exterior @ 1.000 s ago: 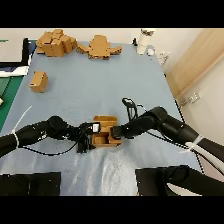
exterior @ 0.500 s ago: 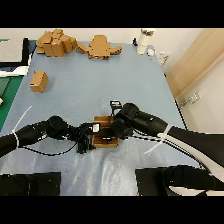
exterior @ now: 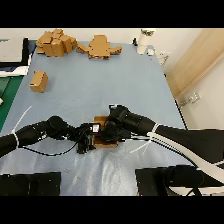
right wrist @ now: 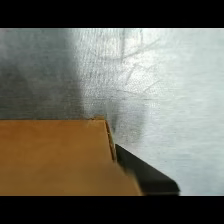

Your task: Fold the box.

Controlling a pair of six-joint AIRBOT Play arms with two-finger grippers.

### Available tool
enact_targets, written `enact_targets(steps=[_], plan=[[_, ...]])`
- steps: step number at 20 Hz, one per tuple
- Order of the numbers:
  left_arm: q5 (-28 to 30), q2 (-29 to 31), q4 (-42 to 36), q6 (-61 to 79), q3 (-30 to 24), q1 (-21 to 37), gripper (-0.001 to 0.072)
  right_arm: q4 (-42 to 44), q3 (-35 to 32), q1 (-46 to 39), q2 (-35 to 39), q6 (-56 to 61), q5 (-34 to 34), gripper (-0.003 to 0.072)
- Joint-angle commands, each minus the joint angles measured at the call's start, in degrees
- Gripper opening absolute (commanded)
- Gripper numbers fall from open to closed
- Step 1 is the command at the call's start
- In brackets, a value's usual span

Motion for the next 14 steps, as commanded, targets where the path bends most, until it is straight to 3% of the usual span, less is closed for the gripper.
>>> enact_targets(steps=[1, 4, 8, 10, 14], plan=[[0.09, -0.04, -0.02, 0.00, -0.02, 0.02, 0.0600, 0.11, 0.09, 1.46, -1.44, 1.09, -0.17, 0.0268], [0.09, -0.04, -0.02, 0.00, -0.02, 0.00, 0.0600, -0.81, 0.09, 1.79, -1.44, 1.05, -1.18, 0.0004], [0.09, -0.04, -0.02, 0.00, -0.02, 0.00, 0.0600, -0.92, 0.17, 1.81, -1.29, 0.39, -1.51, 0.0007], [0.09, -0.04, -0.02, 0.00, -0.02, 0.02, 0.0600, -0.76, 0.31, 1.79, -0.57, 0.28, -1.62, 0.0384], [0.09, -0.04, 0.00, 0.00, -0.02, 0.02, 0.0600, -0.70, 0.33, 1.79, 3.32, -0.02, -3.48, 0.0394]])
